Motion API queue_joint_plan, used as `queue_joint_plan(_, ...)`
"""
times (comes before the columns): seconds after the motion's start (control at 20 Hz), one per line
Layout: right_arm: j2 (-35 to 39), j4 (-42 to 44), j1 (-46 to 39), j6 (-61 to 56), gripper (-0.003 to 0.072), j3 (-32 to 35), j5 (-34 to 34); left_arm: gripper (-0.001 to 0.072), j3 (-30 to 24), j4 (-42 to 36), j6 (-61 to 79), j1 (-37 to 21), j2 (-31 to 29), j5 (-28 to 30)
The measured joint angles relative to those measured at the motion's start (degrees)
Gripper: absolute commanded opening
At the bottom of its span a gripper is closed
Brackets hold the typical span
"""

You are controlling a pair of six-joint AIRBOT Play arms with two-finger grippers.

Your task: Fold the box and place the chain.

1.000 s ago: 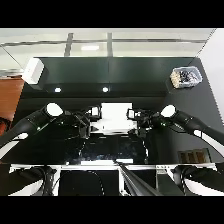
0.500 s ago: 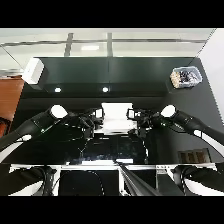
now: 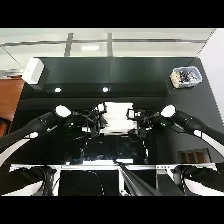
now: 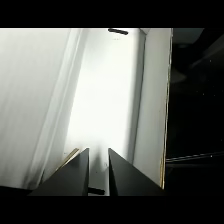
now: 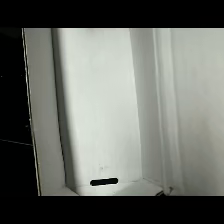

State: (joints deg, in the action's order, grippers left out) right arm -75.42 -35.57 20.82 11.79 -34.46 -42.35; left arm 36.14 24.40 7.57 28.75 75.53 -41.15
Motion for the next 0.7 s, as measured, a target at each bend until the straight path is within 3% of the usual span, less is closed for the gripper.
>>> queue_joint_plan(0.2, 0.00, 0.00, 0.00, 0.00, 0.0408, 0.00, 0.02, 0.0164, 0.00, -0.50, 0.00, 0.00, 0.26, 0.00)
queue_joint_plan(0.25, 0.00, 0.00, 0.00, 0.00, 0.0408, 0.00, 0.02, 0.0221, 0.00, -0.55, 0.00, 0.02, 0.28, 0.00)
queue_joint_plan(0.3, 0.00, 0.00, 0.00, 0.00, 0.0408, 0.00, 0.02, 0.0359, 0.00, -0.59, 0.00, 0.02, 0.28, 0.00)
queue_joint_plan(0.4, 0.00, 0.00, 0.00, 0.00, 0.0408, 0.00, 0.02, 0.0369, 0.00, -0.70, 0.00, 0.07, 0.28, -0.02)
queue_joint_plan(0.45, 0.00, 0.00, 0.00, 0.00, 0.0408, 0.00, 0.02, 0.0276, 0.00, -0.70, 0.00, 0.07, 0.28, -0.02)
queue_joint_plan(0.5, 0.00, 0.00, 0.00, 0.00, 0.0408, 0.00, 0.02, 0.0116, 0.00, -0.68, -0.02, 0.07, 0.28, 0.02)
queue_joint_plan(0.55, 0.00, 0.00, 0.00, 0.00, 0.0408, 0.00, 0.02, 0.0174, 0.00, -0.57, -0.02, 0.07, 0.28, 0.15)
queue_joint_plan(0.6, 0.00, -0.02, 0.00, 0.04, 0.0408, 0.00, 0.02, 0.0369, 0.00, -0.48, 0.00, 0.07, 0.28, 0.07)
queue_joint_plan(0.65, 0.00, -0.02, 0.00, 0.02, 0.0408, 0.00, 0.02, 0.0413, 0.00, -0.44, -0.02, 0.07, 0.28, 0.04)
queue_joint_plan(0.7, 0.00, 0.00, 0.00, 0.02, 0.0408, 0.00, 0.02, 0.0237, 0.00, -0.28, -0.17, 0.07, 0.28, 0.07)
